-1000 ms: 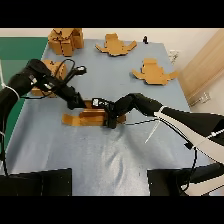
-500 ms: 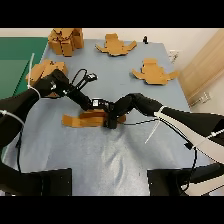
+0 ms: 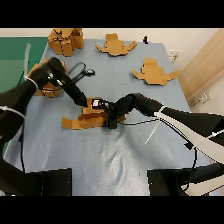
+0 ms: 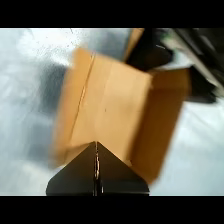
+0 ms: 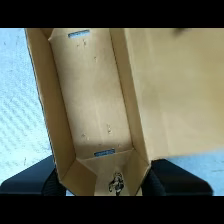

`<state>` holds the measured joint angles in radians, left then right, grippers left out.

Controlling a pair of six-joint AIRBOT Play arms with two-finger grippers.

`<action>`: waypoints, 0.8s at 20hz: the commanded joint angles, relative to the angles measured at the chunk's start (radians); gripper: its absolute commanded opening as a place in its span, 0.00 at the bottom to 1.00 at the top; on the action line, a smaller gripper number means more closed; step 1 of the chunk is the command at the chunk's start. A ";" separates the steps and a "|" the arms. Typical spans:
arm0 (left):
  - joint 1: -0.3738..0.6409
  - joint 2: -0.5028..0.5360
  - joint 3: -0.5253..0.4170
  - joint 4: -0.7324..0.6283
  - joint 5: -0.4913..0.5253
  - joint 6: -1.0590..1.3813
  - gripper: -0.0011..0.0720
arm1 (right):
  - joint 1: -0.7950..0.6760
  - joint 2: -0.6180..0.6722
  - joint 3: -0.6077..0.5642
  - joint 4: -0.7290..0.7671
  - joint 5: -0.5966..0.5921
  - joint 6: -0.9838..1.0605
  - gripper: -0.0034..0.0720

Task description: Fold the box.

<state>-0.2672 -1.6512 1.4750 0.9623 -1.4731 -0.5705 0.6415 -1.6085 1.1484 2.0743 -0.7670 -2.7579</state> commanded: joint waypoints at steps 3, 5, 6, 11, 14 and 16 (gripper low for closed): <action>0.129 0.355 -0.118 0.070 -0.006 0.089 0.02 | 0.000 0.000 0.001 0.000 -0.028 0.002 0.82; 0.139 0.457 -0.293 0.151 0.074 0.084 0.03 | 0.000 0.000 0.001 0.000 -0.029 0.027 0.82; 0.131 0.485 -0.388 0.155 0.147 0.103 0.07 | 0.000 0.000 0.001 0.000 -0.029 0.036 0.82; -0.048 0.476 -0.669 0.148 0.464 0.288 0.93 | 0.000 0.000 0.001 0.000 -0.029 0.045 0.82; -0.095 0.422 -0.676 0.176 0.580 0.285 0.93 | 0.000 0.000 0.001 0.000 -0.030 0.045 0.82; -0.094 0.397 -0.675 0.175 0.607 0.300 0.92 | 0.000 0.000 0.001 0.000 -0.031 0.045 0.82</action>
